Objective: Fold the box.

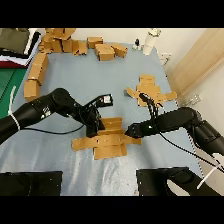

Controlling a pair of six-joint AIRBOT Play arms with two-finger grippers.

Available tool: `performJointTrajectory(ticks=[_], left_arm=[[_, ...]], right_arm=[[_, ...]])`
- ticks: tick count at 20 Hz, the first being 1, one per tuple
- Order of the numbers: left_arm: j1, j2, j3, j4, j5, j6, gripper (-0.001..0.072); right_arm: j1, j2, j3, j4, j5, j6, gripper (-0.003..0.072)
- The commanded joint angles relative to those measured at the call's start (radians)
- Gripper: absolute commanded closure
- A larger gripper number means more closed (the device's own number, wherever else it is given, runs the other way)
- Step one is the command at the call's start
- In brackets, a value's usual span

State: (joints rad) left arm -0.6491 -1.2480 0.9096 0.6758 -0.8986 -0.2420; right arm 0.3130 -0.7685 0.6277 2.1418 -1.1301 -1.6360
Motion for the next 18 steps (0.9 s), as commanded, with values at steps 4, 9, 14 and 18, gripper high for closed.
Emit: performJointTrajectory(ticks=[4, 9, 14, 18], left_arm=[[-0.076, 0.015, -0.133, -0.026, 0.095, 0.018, 0.0698], [-0.079, 0.016, -0.132, -0.026, 0.108, 0.014, 0.0699], [-0.084, 0.016, -0.132, -0.026, 0.095, 0.006, 0.0699], [-0.066, 0.016, -0.132, -0.025, 0.095, 0.006, 0.0698]], right_arm=[[0.007, 0.001, -0.009, -0.08, 0.04, 0.087, 0.0684], [0.007, 0.001, -0.009, -0.078, 0.045, 0.087, 0.0684], [0.007, 0.001, -0.009, -0.077, 0.049, 0.087, 0.0685], [0.007, 0.001, -0.009, -0.078, 0.048, 0.087, 0.0683]])
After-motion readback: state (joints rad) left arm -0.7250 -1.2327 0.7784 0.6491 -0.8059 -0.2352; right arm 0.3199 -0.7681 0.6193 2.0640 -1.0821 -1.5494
